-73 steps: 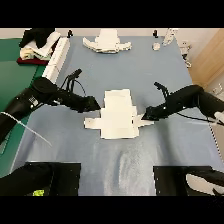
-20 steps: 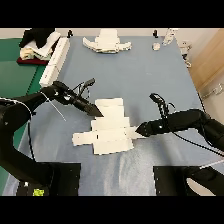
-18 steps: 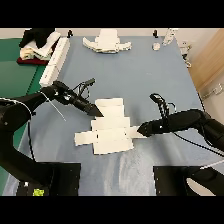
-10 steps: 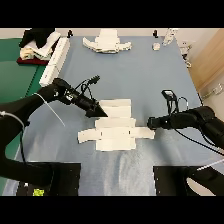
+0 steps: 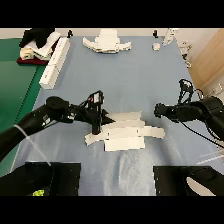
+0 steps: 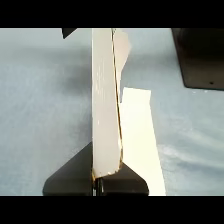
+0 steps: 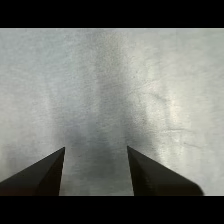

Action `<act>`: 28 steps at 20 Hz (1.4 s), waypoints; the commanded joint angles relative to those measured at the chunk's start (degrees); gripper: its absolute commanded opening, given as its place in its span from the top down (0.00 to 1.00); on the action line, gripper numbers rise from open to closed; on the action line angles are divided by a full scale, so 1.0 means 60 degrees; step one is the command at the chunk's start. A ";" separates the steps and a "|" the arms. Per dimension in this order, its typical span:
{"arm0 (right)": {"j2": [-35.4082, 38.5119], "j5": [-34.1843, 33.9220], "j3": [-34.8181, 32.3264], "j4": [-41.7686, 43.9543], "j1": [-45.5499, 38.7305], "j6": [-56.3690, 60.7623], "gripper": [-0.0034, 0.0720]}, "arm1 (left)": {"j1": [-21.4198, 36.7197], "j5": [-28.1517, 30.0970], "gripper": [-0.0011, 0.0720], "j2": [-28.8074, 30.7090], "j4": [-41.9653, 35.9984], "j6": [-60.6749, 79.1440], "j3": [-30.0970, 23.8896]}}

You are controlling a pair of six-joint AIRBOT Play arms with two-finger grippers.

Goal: Fold the box.

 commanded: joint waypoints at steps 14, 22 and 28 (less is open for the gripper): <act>-0.0004 0.0047 0.0058 -0.0098 -0.0018 0.0375 0.17 | -0.3217 0.5064 0.97 0.0517 -0.0503 0.1661 -0.1898; -0.0004 0.0047 0.0058 -0.0098 -0.0018 0.0375 0.17 | -0.1206 0.1577 0.97 0.0517 -0.0492 0.1344 -0.1067; -0.0004 0.0055 0.0058 -0.0098 -0.0007 0.0375 0.17 | -0.0761 0.0940 0.97 0.0113 -0.0372 0.1351 -0.0867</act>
